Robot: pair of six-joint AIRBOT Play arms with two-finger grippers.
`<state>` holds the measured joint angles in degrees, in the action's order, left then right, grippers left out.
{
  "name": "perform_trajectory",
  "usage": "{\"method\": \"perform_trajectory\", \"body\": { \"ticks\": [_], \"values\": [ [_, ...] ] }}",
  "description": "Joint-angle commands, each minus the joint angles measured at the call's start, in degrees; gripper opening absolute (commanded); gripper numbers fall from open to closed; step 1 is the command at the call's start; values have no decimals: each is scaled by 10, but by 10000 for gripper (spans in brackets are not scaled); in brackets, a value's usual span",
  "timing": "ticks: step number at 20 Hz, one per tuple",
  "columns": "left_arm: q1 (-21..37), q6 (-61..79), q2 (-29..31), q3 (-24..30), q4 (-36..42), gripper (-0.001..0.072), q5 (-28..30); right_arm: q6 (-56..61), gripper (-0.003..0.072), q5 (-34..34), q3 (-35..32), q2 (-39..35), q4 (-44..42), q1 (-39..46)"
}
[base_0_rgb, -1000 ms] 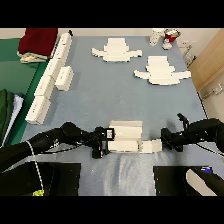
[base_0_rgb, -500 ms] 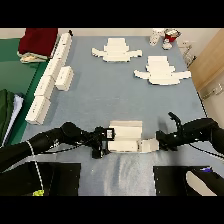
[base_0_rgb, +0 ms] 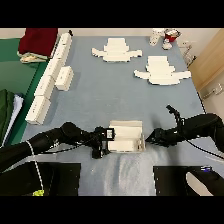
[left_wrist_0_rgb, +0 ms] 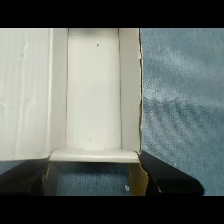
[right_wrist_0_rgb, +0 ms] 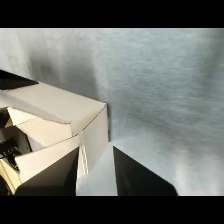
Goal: Fold the box.
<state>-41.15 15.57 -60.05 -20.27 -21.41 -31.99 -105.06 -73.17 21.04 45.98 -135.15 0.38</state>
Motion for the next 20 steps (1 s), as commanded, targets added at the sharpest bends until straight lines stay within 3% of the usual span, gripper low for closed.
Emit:
{"method": "perform_trajectory", "body": {
  "ticks": [1,5,10,15,20],
  "values": [
    [0,0,0,0,0,423,0,7,406,1,4,-25,-2,-41],
    [0,0,0,0,0,423,0,42,418,110,4,-27,11,-128],
    [0,0,0,0,0,423,0,164,407,212,12,-27,101,-255],
    [0,0,0,0,0,423,0,349,404,219,66,3,258,-366],
    [0,0,0,0,0,423,0,522,402,152,162,122,395,-476]
  ]
}}
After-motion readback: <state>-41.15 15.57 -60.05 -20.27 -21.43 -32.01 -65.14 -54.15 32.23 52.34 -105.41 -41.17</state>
